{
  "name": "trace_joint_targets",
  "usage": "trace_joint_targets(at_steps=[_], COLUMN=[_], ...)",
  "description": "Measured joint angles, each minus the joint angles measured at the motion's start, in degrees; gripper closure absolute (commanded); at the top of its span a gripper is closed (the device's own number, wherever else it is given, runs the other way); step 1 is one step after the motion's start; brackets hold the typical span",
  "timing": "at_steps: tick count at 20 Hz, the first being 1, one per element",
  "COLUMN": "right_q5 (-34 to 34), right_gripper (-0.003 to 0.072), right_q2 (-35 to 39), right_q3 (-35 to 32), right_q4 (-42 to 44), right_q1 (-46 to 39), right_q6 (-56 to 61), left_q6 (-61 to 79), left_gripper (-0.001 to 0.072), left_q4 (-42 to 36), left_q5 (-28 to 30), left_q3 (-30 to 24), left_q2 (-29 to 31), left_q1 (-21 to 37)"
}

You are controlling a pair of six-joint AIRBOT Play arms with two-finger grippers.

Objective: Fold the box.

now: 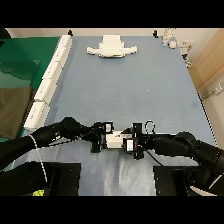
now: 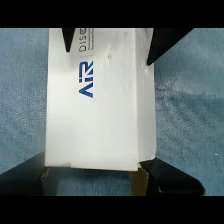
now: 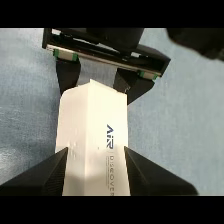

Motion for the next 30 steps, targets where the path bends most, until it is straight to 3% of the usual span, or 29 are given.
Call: trace_joint_targets(at_steps=[16,30], right_q5=[-0.35,-0.11], right_gripper=[0.0167,0.0167], right_q2=[3.06,3.19], right_q3=[-0.11,-0.13], right_q4=[-35.04,-41.11], right_q1=[9.62,9.97], right_q6=[38.62,42.66], left_q6=[0.02,0.0], left_gripper=[0.0283,0.0283], left_q4=[0.0,-0.04], left_q5=[0.0,0.11], left_q3=[0.0,0.0], left_q2=[0.0,0.0], left_q1=[0.0,0.0])
